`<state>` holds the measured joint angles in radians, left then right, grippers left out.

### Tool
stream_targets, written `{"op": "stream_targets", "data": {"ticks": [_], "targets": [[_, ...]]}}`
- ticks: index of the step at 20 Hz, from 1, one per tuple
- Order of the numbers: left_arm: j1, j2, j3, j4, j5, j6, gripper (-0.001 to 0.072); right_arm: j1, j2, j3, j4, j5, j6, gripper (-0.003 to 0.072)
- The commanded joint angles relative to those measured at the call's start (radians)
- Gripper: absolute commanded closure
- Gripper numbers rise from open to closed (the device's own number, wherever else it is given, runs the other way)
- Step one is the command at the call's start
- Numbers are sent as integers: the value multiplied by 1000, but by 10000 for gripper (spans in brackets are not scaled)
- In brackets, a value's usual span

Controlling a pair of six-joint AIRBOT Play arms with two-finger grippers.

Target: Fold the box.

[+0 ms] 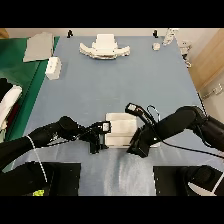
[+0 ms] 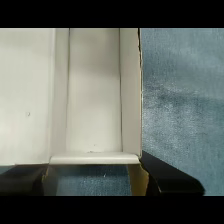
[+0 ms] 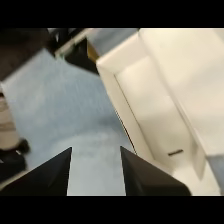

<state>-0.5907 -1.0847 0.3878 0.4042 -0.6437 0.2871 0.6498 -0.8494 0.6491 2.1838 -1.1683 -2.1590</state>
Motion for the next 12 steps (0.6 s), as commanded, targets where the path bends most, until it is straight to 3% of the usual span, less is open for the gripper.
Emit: {"op": "stream_targets", "data": {"ticks": [1, 2, 3, 12], "targets": [[0, 0, 0, 0, 0, 0, 235, 10, 32, -48, -224, -11, -176, 193], [0, 0, 0, 0, 0, 0, 235, 10, 32, -59, -280, 15, -210, 112], [0, 0, 0, 0, 0, 0, 235, 10, 32, -68, -323, 42, -243, 93], [0, 0, 0, 0, 0, 0, 236, -11, 13, -106, -435, 192, -312, 93]]}}
